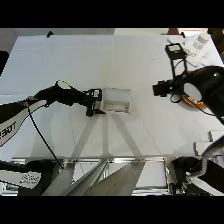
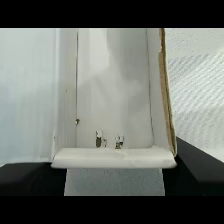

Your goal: Fold the box and place the chain.

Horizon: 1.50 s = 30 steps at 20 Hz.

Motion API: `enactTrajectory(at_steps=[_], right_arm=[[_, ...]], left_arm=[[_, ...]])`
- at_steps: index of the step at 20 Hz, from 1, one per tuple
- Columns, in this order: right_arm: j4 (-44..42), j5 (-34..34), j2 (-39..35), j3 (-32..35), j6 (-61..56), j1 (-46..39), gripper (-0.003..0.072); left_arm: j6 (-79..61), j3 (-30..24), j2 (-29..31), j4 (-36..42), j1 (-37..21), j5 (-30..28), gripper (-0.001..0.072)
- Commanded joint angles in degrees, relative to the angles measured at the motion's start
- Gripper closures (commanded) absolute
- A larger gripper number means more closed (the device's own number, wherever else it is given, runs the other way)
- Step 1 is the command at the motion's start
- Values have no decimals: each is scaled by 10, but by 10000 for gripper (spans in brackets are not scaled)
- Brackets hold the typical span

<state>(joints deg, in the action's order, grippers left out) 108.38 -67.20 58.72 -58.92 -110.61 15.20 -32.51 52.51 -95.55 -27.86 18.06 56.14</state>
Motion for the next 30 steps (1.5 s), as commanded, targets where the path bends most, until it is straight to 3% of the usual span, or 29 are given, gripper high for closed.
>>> enactTrajectory(at_steps=[1,4,6,8,11,12,20,25,27,29,30], right_arm=[[22,-4,-8,0,105,-98,339],[5,31,-8,0,133,-198,336],[-29,51,-2,0,165,-263,253],[-81,56,20,0,228,-320,247],[-152,72,78,0,278,-378,103],[-154,86,98,0,281,-388,100],[-152,180,238,0,267,-464,98],[-151,186,284,0,271,-483,100],[-155,183,297,0,270,-482,170],[-155,177,301,0,269,-482,185],[-154,171,300,0,269,-482,303]], left_arm=[[0,0,0,0,0,0,453],[0,0,0,0,0,0,453],[0,0,0,0,0,0,453],[0,0,0,0,0,0,453],[0,0,0,0,0,0,453],[0,0,0,0,0,0,453],[0,0,0,0,0,0,453],[0,0,0,0,0,0,453],[0,0,0,0,0,0,453],[0,0,0,0,0,0,453],[0,0,0,0,0,0,453]])
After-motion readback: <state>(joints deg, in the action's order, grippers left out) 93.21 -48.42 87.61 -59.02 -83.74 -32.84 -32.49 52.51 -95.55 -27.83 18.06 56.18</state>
